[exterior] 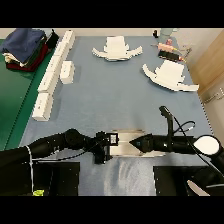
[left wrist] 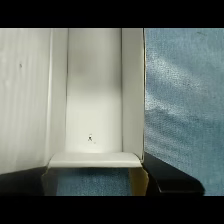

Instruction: Fold the box.

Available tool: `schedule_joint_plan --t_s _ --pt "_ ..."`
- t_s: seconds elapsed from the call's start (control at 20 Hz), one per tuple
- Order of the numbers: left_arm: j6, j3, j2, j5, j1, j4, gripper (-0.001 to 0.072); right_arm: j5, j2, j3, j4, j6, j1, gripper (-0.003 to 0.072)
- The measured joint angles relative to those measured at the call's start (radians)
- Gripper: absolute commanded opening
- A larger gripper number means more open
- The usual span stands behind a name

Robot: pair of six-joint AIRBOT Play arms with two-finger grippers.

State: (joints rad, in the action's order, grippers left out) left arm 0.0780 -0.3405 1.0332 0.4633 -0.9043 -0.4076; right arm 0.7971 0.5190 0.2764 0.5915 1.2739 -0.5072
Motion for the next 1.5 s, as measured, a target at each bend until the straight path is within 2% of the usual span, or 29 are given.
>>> schedule_joint_plan --t_s 0.4,0.65,1.05,1.3,1.5 --pt "0.0 0.0 0.0 0.0 0.0 0.0 0.0466 -0.041 0.466 0.195 -0.003 -0.138 0.0 0.0329" --pt "-0.003 0.0 0.0 -0.001 0.0 0.001 0.0466 -0.045 0.597 0.226 0.002 -0.203 0.0 0.0329" --pt "0.0 0.0 0.0 -0.001 0.0 0.0 0.0466 -0.051 0.595 0.234 0.01 -0.25 -0.002 0.0329" --pt "0.003 0.0 0.0 0.0 0.0 -0.001 0.0466 -0.051 0.471 0.235 0.016 -0.259 0.001 0.0329" --pt "0.003 0.0 0.0 0.0 0.0 -0.001 0.0466 0.028 0.313 0.235 0.03 -0.313 0.001 0.0329"
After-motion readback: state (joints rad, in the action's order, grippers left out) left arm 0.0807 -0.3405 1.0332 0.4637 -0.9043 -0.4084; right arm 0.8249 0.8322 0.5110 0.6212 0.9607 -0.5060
